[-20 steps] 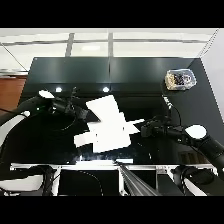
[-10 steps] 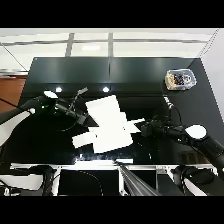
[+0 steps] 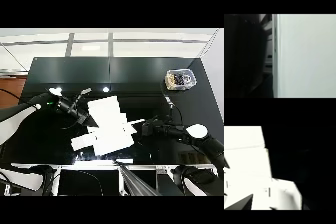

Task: Fold the box and place the chain.

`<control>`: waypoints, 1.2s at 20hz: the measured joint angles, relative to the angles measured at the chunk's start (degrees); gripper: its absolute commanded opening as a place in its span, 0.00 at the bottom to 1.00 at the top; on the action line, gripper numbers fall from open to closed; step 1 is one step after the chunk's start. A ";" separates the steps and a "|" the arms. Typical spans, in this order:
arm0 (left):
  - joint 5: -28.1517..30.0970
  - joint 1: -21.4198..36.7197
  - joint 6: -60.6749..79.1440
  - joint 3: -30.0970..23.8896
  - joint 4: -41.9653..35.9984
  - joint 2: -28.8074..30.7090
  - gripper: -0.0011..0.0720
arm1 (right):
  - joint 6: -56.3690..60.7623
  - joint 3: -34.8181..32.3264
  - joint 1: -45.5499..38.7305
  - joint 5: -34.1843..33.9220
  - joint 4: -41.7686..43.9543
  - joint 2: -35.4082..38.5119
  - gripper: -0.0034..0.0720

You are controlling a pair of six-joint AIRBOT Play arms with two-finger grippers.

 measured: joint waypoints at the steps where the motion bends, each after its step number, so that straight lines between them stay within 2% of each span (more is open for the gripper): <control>1: 0.00 -0.04 0.00 0.24 0.48 0.50 0.05 | 0.52 1.22 -2.27 2.14 -2.86 0.00 0.89; 5: 2.32 -1.14 -0.96 0.48 4.81 5.42 0.05 | 1.46 9.18 -10.86 16.79 -21.22 0.02 0.89; 7: 6.80 -2.40 1.42 -0.48 4.70 9.53 0.05 | 1.64 12.15 -12.90 22.51 -30.12 0.02 0.89; 9: 11.87 -4.17 7.02 -2.43 2.36 13.49 0.05 | 1.66 13.70 -13.88 25.40 -35.80 0.00 0.89; 12: 20.00 -7.87 16.52 -5.79 2.29 18.01 0.05 | -0.11 14.75 -13.90 26.01 -39.71 0.02 0.89; 16: 28.22 -12.15 25.99 -8.00 3.19 18.84 0.05 | -6.73 15.17 -11.06 23.02 -40.39 0.02 0.89; 24: 32.70 -15.08 31.34 -8.79 7.78 16.20 0.05 | -13.84 13.35 -1.25 17.35 -37.99 -0.46 0.89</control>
